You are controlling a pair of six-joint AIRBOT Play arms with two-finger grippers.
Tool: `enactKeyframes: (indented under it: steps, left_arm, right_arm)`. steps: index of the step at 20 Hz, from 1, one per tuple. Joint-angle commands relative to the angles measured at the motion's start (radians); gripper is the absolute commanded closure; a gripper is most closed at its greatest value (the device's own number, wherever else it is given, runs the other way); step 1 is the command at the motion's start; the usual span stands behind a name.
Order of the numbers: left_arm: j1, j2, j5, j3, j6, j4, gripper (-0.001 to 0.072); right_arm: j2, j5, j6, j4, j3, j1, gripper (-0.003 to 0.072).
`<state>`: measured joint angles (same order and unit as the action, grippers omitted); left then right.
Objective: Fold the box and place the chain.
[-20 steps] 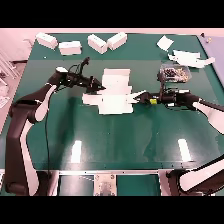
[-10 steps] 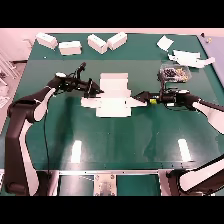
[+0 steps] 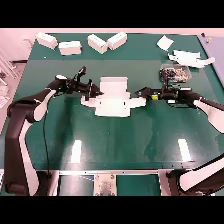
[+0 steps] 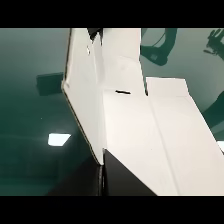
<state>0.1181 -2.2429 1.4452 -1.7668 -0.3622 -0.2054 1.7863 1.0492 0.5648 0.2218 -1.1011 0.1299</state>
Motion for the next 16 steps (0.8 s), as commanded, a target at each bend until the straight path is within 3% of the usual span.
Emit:
enactKeyframes:
  steps: [1,6,16]
  left_arm:
    - [0.000,0.029,-0.056,0.039,-0.060,-0.019,0.0692]
    - [0.000,0.085,-0.074,0.132,-0.178,0.003,0.0693]
    - [0.000,0.089,-0.108,0.170,-0.280,-0.004,0.0692]
  right_arm:
    - [-0.001,-0.019,-0.002,-0.003,-0.005,0.009,0.0388]
    - [-0.001,-0.029,-0.001,-0.002,-0.005,0.009,0.0388]
    - [-0.001,-0.029,-0.002,-0.002,-0.005,0.009,0.0388]
